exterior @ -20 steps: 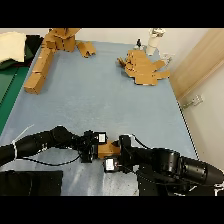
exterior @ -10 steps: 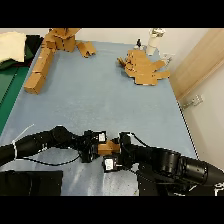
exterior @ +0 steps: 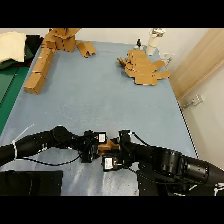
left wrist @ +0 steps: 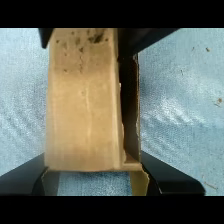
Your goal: Fold the box.
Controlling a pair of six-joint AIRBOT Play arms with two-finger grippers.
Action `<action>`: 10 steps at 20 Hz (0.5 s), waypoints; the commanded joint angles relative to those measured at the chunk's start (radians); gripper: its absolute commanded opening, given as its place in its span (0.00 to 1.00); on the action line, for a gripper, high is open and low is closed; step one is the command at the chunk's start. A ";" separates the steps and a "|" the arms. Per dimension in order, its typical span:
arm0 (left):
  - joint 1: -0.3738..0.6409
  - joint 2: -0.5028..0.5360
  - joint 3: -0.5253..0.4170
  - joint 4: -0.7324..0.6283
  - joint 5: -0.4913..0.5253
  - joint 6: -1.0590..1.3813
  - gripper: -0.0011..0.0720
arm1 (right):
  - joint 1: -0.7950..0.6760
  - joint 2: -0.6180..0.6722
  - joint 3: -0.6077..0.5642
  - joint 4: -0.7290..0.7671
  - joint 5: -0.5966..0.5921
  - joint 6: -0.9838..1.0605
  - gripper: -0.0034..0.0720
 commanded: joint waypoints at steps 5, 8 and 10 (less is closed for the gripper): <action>0.000 0.000 0.001 0.000 0.000 0.000 0.67 | 0.000 -0.041 0.000 0.139 -0.021 -0.004 0.41; 0.000 0.000 0.001 0.000 0.000 0.000 0.67 | 0.000 -0.057 0.000 0.204 -0.021 -0.033 0.41; 0.000 0.000 0.001 0.000 0.000 0.000 0.67 | 0.000 -0.056 0.000 0.225 -0.021 -0.042 0.41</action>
